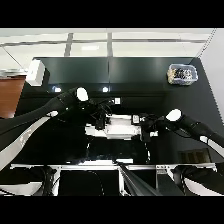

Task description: Fold the box and place the chain.

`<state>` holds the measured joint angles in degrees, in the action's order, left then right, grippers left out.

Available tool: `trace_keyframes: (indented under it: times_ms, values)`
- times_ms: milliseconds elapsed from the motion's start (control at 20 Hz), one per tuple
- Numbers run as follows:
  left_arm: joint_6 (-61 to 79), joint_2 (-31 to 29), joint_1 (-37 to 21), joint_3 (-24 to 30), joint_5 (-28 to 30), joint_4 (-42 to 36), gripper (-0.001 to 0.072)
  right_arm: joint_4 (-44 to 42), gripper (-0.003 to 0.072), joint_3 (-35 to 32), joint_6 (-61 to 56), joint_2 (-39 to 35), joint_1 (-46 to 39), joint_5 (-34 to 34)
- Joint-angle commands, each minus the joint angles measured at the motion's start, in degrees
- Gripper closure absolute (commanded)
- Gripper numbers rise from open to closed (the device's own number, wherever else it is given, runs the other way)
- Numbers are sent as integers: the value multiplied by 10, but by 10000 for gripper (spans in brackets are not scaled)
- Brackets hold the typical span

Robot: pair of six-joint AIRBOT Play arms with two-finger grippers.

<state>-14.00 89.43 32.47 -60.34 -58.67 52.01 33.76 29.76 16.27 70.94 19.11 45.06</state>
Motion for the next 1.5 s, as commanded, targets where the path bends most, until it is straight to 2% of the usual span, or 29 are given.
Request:
trace_keyframes:
  times_ms: [0,450,500,550,1450]
  values:
    - [0,0,0,0,1,0,686,33,-26,0,-24,3,0,-4]
    - [0,0,0,0,1,0,685,33,-18,0,-24,3,0,-4]
    - [0,0,0,0,1,0,686,33,105,0,-23,3,0,-3]
    - [0,0,0,0,1,0,686,33,147,0,-23,3,0,-3]
    - [0,0,0,0,-3,1,686,27,140,0,-26,3,-5,-2]
